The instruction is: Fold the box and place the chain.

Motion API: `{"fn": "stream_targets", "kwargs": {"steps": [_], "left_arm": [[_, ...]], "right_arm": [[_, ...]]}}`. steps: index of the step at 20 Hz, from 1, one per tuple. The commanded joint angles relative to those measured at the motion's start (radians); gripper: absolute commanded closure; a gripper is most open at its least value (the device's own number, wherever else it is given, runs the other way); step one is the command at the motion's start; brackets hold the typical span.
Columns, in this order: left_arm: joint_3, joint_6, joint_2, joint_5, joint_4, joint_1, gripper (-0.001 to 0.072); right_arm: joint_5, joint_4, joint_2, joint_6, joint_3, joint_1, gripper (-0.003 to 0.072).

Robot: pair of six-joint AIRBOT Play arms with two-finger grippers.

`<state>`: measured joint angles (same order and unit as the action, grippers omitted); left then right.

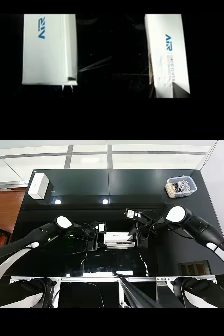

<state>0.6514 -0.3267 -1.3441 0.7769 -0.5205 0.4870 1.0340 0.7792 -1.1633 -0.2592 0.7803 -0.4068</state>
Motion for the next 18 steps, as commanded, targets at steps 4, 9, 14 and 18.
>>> {"fn": "stream_targets", "kwargs": {"steps": [4,9,14,18], "left_arm": [[0.000,-0.003,-0.001,0.001,-0.001,0.001,0.0335],[0.000,-0.003,-0.001,0.001,-0.001,0.001,0.0335],[0.000,-0.003,-0.001,0.001,-0.001,0.001,0.0335],[0.000,-0.003,-0.001,0.001,-0.001,0.001,0.0335]], "right_arm": [[-0.005,0.006,0.000,-0.014,0.001,0.000,0.0495],[-0.002,0.007,0.000,-0.014,0.000,0.000,0.0493],[-0.001,0.007,-0.001,-0.014,0.000,-0.001,0.0485],[0.010,0.007,-0.001,-0.014,0.000,-0.001,0.0485]]}}
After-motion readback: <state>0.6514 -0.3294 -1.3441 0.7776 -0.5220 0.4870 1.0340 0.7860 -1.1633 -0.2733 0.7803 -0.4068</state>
